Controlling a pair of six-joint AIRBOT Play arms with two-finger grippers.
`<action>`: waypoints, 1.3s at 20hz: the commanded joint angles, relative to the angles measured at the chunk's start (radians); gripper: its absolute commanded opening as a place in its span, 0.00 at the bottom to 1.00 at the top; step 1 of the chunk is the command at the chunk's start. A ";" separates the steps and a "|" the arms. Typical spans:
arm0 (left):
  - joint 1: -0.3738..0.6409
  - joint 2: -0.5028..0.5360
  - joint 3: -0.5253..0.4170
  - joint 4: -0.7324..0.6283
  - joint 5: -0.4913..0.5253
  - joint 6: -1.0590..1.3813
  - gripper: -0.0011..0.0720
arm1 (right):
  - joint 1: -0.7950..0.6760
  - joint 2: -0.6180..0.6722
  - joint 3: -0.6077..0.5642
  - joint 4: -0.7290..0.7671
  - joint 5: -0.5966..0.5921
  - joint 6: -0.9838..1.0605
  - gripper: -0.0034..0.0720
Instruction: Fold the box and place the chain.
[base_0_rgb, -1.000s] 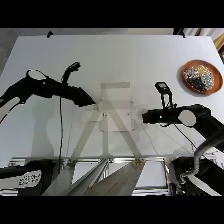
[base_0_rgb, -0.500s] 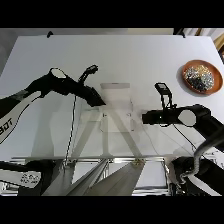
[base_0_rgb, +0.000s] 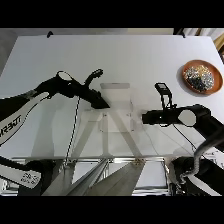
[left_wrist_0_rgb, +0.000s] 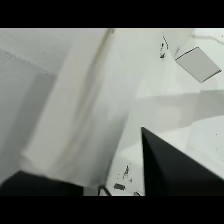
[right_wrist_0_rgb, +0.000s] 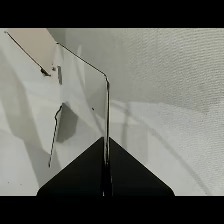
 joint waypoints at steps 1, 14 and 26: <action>-0.003 -0.003 0.000 -0.003 -0.002 0.016 0.27 | 0.001 0.001 -0.001 0.000 0.000 0.000 0.06; -0.061 0.098 0.000 0.031 -0.001 0.109 0.02 | 0.001 0.035 0.033 0.005 0.034 0.000 0.36; -0.133 0.617 -0.420 0.006 0.101 0.249 0.02 | 0.001 0.439 0.064 -0.060 0.487 0.012 0.37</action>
